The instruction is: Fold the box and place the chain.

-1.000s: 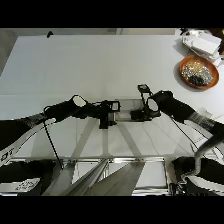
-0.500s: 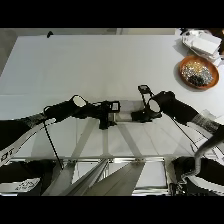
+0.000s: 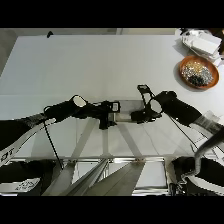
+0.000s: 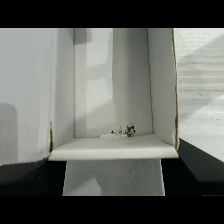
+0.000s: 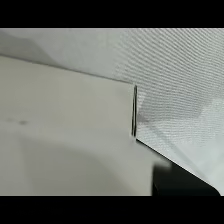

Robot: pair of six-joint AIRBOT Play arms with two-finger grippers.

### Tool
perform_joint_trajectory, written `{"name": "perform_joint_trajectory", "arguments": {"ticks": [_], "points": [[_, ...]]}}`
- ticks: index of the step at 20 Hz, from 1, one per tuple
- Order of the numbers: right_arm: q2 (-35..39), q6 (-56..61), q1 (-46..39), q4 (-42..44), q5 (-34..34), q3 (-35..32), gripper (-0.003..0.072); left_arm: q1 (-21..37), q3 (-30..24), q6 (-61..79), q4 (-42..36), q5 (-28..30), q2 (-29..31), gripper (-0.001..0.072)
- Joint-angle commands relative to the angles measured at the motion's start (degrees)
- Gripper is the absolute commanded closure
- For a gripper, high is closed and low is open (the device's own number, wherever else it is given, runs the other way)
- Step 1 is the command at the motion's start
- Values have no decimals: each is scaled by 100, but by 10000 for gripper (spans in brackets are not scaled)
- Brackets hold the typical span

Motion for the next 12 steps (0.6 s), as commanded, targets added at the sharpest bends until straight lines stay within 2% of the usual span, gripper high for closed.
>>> {"name": "perform_joint_trajectory", "arguments": {"ticks": [1,5,7,9,12], "points": [[476,-111,-70,-302,136,72,271,0,0,-2,0,-7,0,574],[1193,-741,-654,-702,739,546,278,0,0,-2,0,-13,2,574],[1322,-1215,-1314,-944,496,859,314,2,0,-2,0,-4,0,574],[1154,-1943,-2170,-914,105,1113,406,2,0,-2,0,-4,0,574],[435,-2649,-3552,-903,-48,1663,404,2,0,-2,0,-4,0,574]]}}
